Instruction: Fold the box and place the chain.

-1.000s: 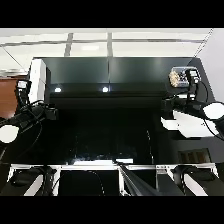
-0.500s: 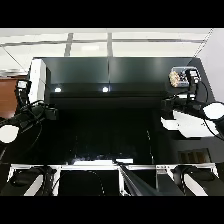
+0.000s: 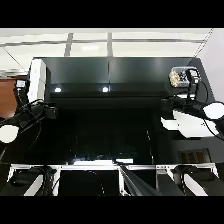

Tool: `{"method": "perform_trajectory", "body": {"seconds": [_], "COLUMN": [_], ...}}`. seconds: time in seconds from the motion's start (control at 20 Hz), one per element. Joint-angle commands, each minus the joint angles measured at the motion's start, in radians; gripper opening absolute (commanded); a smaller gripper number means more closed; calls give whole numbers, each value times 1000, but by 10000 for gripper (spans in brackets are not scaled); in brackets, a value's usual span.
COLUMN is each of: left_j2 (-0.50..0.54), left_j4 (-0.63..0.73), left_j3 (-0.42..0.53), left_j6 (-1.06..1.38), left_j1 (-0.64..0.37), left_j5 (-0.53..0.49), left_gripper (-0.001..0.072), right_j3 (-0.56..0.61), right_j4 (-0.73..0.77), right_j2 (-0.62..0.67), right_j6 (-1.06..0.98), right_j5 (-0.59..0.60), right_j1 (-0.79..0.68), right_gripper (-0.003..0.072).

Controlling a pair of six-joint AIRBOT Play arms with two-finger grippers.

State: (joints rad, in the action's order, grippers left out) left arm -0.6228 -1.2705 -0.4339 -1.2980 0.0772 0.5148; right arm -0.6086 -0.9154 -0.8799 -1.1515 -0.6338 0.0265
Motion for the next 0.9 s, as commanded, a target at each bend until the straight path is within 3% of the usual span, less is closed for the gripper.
{"method": "perform_trajectory", "body": {"seconds": [0.0,0.05,0.1,0.15,0.2,0.3,0.35,0.45,0.55,0.6,0.75,0.85], "left_j2": [-25,-48,-80,-114,-151,-210,-225,-232,-232,-232,-232,-232], "left_j4": [138,215,280,314,312,235,166,-60,-224,-243,-236,-231], "left_j3": [1,0,-2,-10,-27,-86,-124,-201,-244,-243,-216,-206], "left_j6": [0,0,1,3,21,48,14,-167,-332,-353,-364,-368], "left_j1": [1,4,17,35,64,104,101,68,21,-4,-33,-32], "left_j5": [-119,-156,-176,-163,-124,-8,66,224,360,402,447,458], "left_gripper": [36,200,614,709,709,709,709,709,709,709,709,709], "right_j3": [0,0,0,0,0,-9,-33,-130,-221,-246,-258,-277], "right_j4": [111,132,159,181,183,148,54,-317,-613,-676,-600,-491], "right_j2": [-5,-16,-37,-65,-92,-128,-132,-132,-132,-133,-170,-225], "right_j6": [0,0,0,0,0,0,-11,-220,-405,-469,-543,-537], "right_j5": [132,224,319,372,367,200,86,-91,-135,-132,-125,-127], "right_j1": [5,13,25,36,43,32,-3,-153,-357,-487,-843,-995], "right_gripper": [15,17,81,442,720,720,720,720,720,720,720,720]}}
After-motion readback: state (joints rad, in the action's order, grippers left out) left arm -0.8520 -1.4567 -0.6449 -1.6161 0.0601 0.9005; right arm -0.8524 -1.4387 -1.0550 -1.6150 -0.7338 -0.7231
